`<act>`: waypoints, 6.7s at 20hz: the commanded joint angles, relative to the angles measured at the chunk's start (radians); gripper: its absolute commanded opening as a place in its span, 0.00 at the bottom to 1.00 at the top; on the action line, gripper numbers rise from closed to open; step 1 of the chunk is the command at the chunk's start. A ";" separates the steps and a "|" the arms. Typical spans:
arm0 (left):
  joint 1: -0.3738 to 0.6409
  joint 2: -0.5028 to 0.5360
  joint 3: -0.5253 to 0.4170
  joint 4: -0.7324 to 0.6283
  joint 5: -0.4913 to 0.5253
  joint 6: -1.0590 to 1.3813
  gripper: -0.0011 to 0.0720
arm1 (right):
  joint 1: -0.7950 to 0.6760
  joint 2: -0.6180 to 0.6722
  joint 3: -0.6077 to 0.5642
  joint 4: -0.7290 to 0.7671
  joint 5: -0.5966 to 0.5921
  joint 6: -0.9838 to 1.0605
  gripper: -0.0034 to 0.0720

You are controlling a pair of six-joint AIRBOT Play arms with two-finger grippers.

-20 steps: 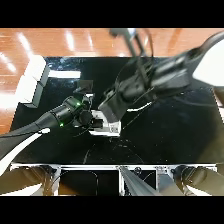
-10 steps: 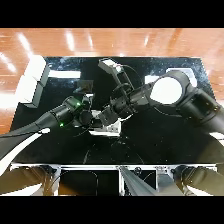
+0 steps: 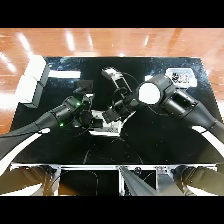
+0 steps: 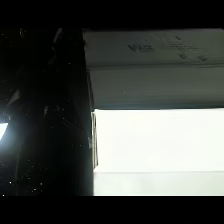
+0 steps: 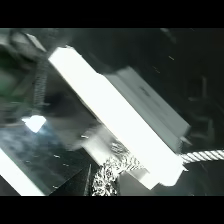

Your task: Fold the box and place the chain.

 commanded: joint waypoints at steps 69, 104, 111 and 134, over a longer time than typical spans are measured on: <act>-0.001 -0.001 0.000 -0.004 0.007 0.020 0.06 | -0.163 0.498 0.040 0.562 -0.110 -0.354 0.09; -0.013 -0.002 0.000 0.000 0.000 0.021 0.06 | -0.146 0.253 0.489 0.315 -0.144 -0.307 0.09; -0.013 -0.002 0.000 0.000 0.000 0.021 0.06 | -0.146 0.253 0.501 0.444 -0.265 -0.368 0.09; -0.013 -0.002 0.000 0.000 0.001 0.021 0.06 | -0.108 0.212 0.369 0.266 0.164 -0.255 0.10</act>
